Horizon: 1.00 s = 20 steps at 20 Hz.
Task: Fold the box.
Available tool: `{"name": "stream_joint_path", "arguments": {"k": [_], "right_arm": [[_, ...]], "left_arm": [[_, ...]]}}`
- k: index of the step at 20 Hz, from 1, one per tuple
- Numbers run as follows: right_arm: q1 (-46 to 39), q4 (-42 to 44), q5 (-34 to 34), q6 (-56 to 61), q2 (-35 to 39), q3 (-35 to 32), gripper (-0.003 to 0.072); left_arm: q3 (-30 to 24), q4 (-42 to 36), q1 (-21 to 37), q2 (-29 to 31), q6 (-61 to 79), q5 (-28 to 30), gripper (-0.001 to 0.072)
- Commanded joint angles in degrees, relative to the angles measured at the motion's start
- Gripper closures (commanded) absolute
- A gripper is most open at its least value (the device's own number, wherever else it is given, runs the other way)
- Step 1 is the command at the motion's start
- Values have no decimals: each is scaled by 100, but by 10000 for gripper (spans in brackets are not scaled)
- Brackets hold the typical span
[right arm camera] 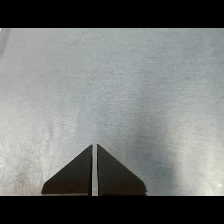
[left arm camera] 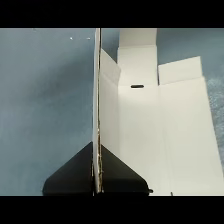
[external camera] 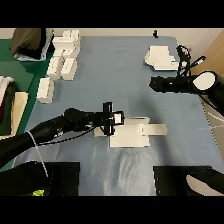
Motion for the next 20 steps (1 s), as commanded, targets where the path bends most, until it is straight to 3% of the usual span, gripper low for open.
{"name": "stream_joint_path", "arguments": {"k": [1,6,20], "right_arm": [[7,4,0,0,4,4,642],[7,7,0,2,4,4,642],[7,46,2,0,4,4,642]], "left_arm": [[87,308,59,111,0,358,698],[140,284,203,-212,179,463,698],[-214,225,177,-417,-966,-553,697]]}}
